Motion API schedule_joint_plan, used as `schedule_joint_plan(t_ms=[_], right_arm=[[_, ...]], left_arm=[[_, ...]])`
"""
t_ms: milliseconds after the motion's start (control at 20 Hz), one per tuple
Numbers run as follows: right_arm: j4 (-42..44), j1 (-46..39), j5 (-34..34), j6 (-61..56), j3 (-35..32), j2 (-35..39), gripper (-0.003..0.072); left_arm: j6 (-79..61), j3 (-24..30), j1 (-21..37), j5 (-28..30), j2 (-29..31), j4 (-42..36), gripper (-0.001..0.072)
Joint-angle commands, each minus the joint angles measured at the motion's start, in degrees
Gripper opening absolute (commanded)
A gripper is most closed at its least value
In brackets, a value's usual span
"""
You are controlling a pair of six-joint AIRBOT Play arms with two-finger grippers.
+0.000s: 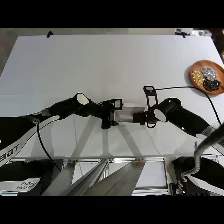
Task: Fold the box and place the chain.
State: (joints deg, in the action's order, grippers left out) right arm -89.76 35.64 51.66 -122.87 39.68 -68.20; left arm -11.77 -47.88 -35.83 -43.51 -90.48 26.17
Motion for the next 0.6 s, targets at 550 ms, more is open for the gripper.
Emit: schedule_joint_plan(t_ms=[550], right_arm=[[4.48,-3.56,7.56,10.99,8.20,-6.69,0.0273]], left_arm=[[-0.02,0.02,0.02,0.00,0.00,0.02,0.0457]])
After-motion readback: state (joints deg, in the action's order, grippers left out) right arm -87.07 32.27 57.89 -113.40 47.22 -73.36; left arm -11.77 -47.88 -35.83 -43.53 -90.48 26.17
